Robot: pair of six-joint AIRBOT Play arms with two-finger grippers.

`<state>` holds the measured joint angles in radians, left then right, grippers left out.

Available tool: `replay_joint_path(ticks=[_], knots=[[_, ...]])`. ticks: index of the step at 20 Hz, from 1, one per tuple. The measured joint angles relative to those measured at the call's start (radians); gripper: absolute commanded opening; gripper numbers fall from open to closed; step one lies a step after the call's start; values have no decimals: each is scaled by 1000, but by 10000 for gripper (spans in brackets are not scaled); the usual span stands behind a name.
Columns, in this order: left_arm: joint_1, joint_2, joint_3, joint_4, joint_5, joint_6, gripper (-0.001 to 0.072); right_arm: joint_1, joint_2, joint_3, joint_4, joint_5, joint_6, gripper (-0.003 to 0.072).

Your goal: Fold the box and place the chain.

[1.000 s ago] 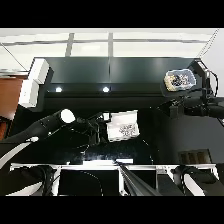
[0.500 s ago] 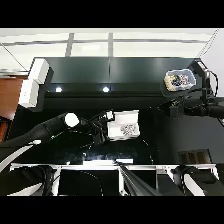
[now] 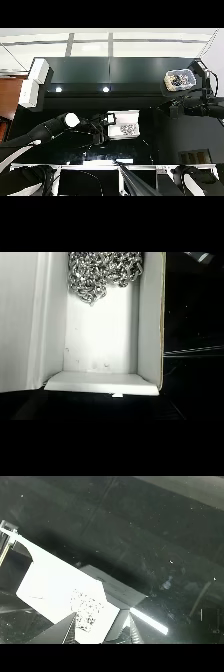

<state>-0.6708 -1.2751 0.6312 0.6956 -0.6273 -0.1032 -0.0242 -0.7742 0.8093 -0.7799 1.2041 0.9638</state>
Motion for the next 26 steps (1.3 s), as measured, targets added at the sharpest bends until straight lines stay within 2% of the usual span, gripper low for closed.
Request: replay_joint_path(ticks=[1, 2, 3, 4, 5, 6, 7, 8, 13, 18, 22, 26], knots=[[0, 0, 0, 0, 1, 13, 701, 0, 0, 0, 0, 0, 0, 392], [0, 0, 0, -1, 4, 23, 657, 0, 0, 0, 0, 0, 0, 392], [0, -1, 0, -3, 5, 29, 512, 0, 0, 0, 0, 0, 0, 392], [0, -2, 0, -5, 5, 37, 320, 0, 0, 0, 0, 0, 0, 392], [0, -4, 1, -8, 5, 40, 224, 0, 0, 0, 0, 0, 0, 393], [1, -5, 1, -9, 5, 41, 220, 0, 0, -1, -2, -1, 0, 396], [3, -6, 1, -13, 4, 43, 220, 5, 0, -3, -9, -4, -1, 600], [7, -6, 1, -15, 3, 43, 220, 12, 0, -5, -22, -12, 0, 718], [49, -7, 1, -24, -39, 44, 220, 105, -77, -5, -35, -138, 46, 714], [65, -7, 1, -24, -73, 47, 220, 180, -309, 76, 20, -264, 53, 713], [67, -7, 9, 6, -115, 47, 220, 195, -460, 135, 99, -207, -100, 713], [68, -8, 21, 32, -145, 47, 220, 211, -521, 151, 117, -48, -259, 713]])
